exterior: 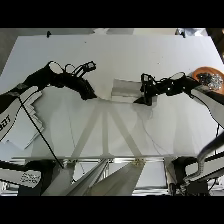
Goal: Fold the box and place the chain.
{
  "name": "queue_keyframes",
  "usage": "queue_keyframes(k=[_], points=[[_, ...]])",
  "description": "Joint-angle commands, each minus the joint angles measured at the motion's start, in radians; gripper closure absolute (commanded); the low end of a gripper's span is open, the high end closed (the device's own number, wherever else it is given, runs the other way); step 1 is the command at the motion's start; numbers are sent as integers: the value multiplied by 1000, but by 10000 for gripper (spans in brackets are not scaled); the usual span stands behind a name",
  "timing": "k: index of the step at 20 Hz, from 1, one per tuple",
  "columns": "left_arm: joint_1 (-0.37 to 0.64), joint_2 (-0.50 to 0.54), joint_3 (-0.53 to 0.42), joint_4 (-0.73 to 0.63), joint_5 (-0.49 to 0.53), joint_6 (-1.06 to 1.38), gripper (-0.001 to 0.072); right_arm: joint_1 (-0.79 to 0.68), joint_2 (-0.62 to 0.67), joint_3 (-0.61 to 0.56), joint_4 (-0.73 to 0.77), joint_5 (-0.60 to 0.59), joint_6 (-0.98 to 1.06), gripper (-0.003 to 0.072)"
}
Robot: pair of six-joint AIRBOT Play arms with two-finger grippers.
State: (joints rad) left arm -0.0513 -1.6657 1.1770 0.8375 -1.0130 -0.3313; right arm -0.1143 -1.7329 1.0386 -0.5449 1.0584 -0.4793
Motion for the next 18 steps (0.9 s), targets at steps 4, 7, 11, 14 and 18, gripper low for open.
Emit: queue_keyframes(k=[4,7,11,14,18], points=[[0,5,0,-121,135,18,318,0,0,0,0,0,0,450],[0,3,0,-187,84,14,318,0,0,0,0,0,0,450],[-10,-14,0,-201,68,-149,199,0,0,0,0,0,0,450],[-22,-18,0,-203,47,-180,191,0,0,0,0,0,0,450],[-24,-19,0,-308,14,-193,186,0,0,0,0,0,0,450]])
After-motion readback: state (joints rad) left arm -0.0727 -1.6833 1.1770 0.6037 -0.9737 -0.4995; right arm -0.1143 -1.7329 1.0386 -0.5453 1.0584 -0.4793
